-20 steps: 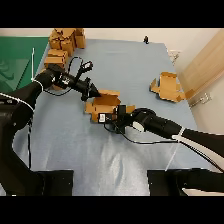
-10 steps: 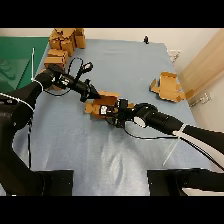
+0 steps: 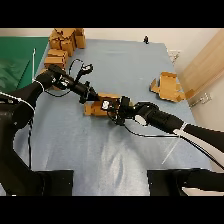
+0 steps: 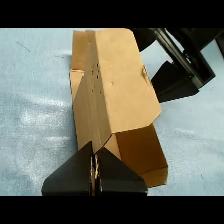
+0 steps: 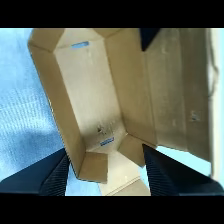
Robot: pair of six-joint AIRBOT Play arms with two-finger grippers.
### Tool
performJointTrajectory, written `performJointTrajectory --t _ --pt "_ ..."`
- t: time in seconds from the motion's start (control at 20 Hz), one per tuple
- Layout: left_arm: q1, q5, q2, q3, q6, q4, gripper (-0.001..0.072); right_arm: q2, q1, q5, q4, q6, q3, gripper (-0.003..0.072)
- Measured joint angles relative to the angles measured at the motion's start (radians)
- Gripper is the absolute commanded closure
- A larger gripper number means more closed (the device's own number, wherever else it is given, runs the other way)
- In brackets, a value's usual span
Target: Fold the box.
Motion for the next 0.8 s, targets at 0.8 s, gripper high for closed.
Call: performJointTrajectory --t 0.8 --pt "0.000 -0.010 -0.003 0.000 -0.026 0.043 0.0689 -0.005 -0.061 -0.042 0.102 -0.014 0.000 -0.0025"
